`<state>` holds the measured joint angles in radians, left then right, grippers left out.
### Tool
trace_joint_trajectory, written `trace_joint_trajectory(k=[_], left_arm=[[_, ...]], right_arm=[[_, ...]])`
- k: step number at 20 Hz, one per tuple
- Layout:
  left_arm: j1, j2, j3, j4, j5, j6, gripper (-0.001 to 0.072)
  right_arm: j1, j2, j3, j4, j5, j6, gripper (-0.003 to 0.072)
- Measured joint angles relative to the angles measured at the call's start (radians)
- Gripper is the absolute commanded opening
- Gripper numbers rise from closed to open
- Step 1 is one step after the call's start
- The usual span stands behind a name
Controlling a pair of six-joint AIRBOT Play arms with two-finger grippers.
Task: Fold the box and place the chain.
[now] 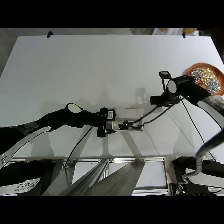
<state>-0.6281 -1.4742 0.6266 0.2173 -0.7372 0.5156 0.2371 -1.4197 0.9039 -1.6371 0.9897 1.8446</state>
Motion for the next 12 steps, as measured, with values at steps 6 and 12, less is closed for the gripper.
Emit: trace_joint_trajectory(k=[6,12], left_arm=[[0.0,0.0,0.0,0.0,0.0,0.0,0.0275],[0.0,0.0,0.0,0.0,0.0,0.0,0.0275]], right_arm=[[0.002,-0.008,-0.013,0.007,0.033,0.001,0.0014],[0.044,0.134,-0.021,0.012,0.12,-0.096,0.0015]])
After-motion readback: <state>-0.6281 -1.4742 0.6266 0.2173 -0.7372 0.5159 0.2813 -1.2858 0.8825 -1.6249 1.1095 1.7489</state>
